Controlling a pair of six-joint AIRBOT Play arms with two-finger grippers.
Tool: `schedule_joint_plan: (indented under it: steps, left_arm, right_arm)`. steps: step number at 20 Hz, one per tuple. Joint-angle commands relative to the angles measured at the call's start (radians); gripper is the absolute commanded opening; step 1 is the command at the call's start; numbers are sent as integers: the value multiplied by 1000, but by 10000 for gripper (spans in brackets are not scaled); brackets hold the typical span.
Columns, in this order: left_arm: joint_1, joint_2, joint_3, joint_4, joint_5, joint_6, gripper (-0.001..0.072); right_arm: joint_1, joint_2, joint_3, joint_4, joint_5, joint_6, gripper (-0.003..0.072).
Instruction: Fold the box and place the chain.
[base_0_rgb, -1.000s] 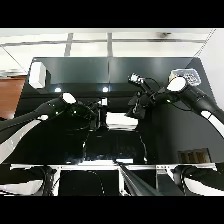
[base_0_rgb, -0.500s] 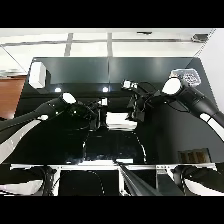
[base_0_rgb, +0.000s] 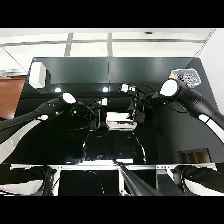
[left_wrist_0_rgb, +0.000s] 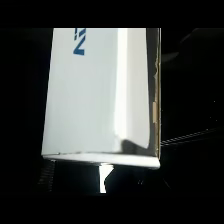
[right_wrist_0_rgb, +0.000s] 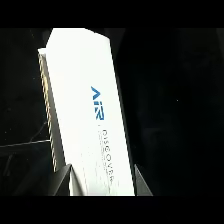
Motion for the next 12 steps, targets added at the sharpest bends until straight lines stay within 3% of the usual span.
schedule_joint_plan:
  steps: [1,12]
  left_arm:
    - [0,0,1,1,0,2,335]
    - [0,0,1,1,0,2,335]
  right_arm:
    - [0,0,0,-13,26,8,287]
    - [0,-1,-20,-39,64,7,285]
